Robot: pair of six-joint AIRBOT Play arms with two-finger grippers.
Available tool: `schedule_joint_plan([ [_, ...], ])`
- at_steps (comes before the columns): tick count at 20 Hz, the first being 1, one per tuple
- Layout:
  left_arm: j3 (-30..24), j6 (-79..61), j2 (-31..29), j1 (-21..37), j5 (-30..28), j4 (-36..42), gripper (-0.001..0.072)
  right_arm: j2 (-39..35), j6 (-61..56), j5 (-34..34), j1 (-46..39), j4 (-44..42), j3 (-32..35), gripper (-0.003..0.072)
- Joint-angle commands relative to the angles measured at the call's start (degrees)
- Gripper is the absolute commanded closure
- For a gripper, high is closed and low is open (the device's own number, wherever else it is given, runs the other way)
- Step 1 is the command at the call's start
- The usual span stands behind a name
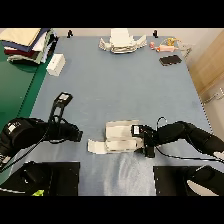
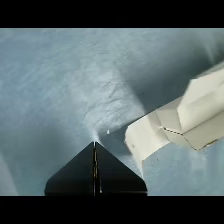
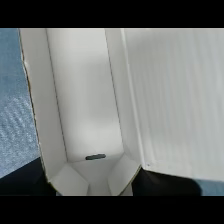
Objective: Fold the box.
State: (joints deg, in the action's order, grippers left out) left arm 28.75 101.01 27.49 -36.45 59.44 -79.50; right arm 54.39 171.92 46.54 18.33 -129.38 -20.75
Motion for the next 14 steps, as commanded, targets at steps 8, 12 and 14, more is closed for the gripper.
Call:
schedule_joint_plan([
  [8,-11.21,6.32,12.22,-5.31,-13.51,20.65,0.0696,0.04,0.0,-0.02,0.0,-0.02,0.0,0.0088],
  [12,-10.88,5.07,16.65,-11.52,-23.28,25.81,0.0696,0.04,0.0,-0.02,0.0,0.0,0.0,0.0087],
  [14,-9.55,3.13,16.41,-11.72,-23.15,26.14,0.0695,0.04,0.02,-0.02,0.0,-0.02,0.0,0.0087],
])
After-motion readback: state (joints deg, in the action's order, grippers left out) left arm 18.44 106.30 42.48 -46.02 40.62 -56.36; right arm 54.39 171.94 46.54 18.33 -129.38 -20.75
